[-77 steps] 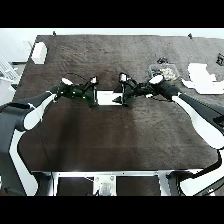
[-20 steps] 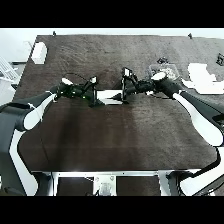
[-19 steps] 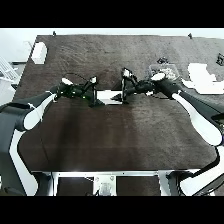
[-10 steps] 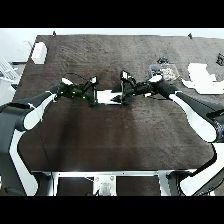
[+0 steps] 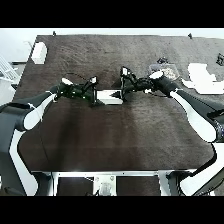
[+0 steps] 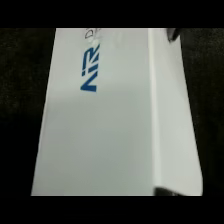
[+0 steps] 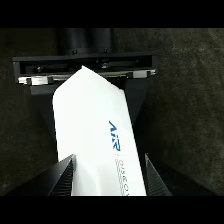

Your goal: Fold the box and place the chain.

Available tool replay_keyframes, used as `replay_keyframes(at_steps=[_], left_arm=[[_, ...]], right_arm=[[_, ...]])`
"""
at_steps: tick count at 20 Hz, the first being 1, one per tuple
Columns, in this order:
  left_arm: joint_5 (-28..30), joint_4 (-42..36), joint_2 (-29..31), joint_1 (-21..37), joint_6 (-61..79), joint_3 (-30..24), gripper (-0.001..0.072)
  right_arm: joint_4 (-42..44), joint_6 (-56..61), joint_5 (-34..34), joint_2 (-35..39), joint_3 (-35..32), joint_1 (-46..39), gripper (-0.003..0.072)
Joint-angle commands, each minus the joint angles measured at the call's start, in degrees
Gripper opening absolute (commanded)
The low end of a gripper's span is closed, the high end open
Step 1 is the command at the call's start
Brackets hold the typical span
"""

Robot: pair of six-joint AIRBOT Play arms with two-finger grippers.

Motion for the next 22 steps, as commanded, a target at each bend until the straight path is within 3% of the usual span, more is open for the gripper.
replay_keyframes(at_steps=[1, 14, 22], left_arm=[[0.0, 0.0, 0.0, 0.0, 0.0, 0.0, 0.0407], [0.0, 0.0, 0.0, 0.0, 0.0, 0.0, 0.0407], [0.0, 0.0, 0.0, 0.0, 0.0, 0.0, 0.0407]], right_arm=[[0.0, -0.1, -0.2, 0.0, 1.0, 0.0, 0.0493], [0.0, 0.1, -1.7, -1.1, 0.7, 0.2, 0.0493], [0.0, 0.6, -1.6, -1.1, -3.0, 2.1, 0.0493]])
